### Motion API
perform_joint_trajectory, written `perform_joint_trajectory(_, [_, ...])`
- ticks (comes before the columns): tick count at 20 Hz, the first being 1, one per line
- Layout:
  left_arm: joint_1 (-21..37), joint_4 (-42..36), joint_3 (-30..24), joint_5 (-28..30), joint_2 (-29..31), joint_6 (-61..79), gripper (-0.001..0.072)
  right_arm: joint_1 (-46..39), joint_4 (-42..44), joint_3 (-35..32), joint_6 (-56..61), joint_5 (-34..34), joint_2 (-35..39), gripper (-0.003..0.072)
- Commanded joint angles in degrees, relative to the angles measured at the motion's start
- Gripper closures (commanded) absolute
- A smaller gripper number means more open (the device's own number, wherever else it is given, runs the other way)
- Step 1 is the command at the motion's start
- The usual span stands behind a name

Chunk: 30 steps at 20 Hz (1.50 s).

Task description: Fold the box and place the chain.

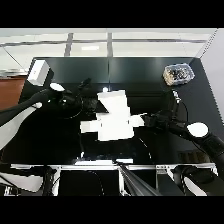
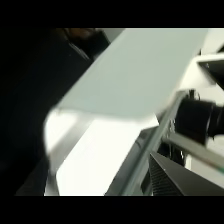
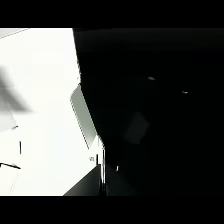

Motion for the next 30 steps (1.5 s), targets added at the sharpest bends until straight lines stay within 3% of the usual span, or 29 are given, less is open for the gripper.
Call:
perform_joint_trajectory(1, [-0.1,6.1,8.3,-11.8,-6.3,4.7,0.0085,0.2,-0.3,0.0,-1.4,1.9,0.0,0.0668])
perform_joint_trajectory(2, [-0.2,7.0,10.3,-14.1,-7.5,5.6,0.0138,0.2,-0.3,0.0,-1.4,1.9,0.0,0.0669])
perform_joint_trajectory(4, [-0.5,7.2,12.9,-19.2,-9.8,7.4,0.0342,0.2,-0.3,0.0,-1.4,1.8,0.0,0.0669])
perform_joint_trajectory(6, [-1.1,7.9,13.3,-20.9,-10.4,9.0,0.0381,0.2,-0.3,0.0,-1.5,1.6,0.0,0.0669])
perform_joint_trajectory(7, [-1.3,9.1,13.3,-19.8,-10.4,9.0,0.0436,0.2,-0.3,0.0,-2.1,1.1,0.0,0.0669])
perform_joint_trajectory(9, [-1.6,9.2,13.4,-19.1,-10.4,10.1,0.0653,0.2,-0.3,0.0,-2.3,0.5,0.0,0.0664])
perform_joint_trajectory(10, [-1.6,8.9,13.6,-19.9,-10.4,11.1,0.0684,0.2,-0.3,0.0,-2.3,0.3,0.1,0.0485])
perform_joint_trajectory(11, [-1.6,8.9,13.8,-20.6,-10.2,11.1,0.0685,-0.1,-0.4,0.2,-2.3,0.4,0.1,0.0189])
perform_joint_trajectory(12, [-1.6,9.1,13.9,-21.0,-9.6,10.9,0.0686,-0.9,-1.7,1.0,-2.9,1.3,0.1,0.0039])
perform_joint_trajectory(16, [-1.4,15.6,13.7,-20.2,-3.0,7.4,0.0688,-6.9,-17.5,12.4,-3.6,11.2,0.1,0.0034])
perform_joint_trajectory(18, [-1.9,15.1,10.7,-16.0,3.3,8.7,0.0688,-8.9,-22.7,17.4,-4.0,14.3,0.1,0.0034])
perform_joint_trajectory(20, [-3.3,8.9,1.9,-6.2,12.3,22.3,0.0688,-9.4,-24.8,19.8,-9.1,15.3,0.1,0.0034])
perform_joint_trajectory(21, [-4.0,5.8,-4.1,1.7,16.7,26.8,0.0685,-9.4,-24.7,20.0,-14.3,16.2,0.1,0.0035])
perform_joint_trajectory(23, [-5.7,6.5,-12.9,10.5,21.2,40.2,0.0684,-9.4,-24.7,20.0,-22.1,18.5,0.1,0.0035])
perform_joint_trajectory(24, [-6.6,7.7,-15.2,11.1,21.5,49.7,0.0685,-9.4,-24.7,20.0,-25.1,19.9,0.1,0.0035])
perform_joint_trajectory(26, [-8.5,9.4,-15.5,12.8,20.1,53.3,0.0685,-9.3,-24.7,19.8,-28.2,23.0,0.1,0.0035])
perform_joint_trajectory(30, [-13.4,11.7,-12.8,25.4,16.8,53.3,0.0683,-7.8,-25.0,17.1,-34.0,27.9,0.1,0.0035])
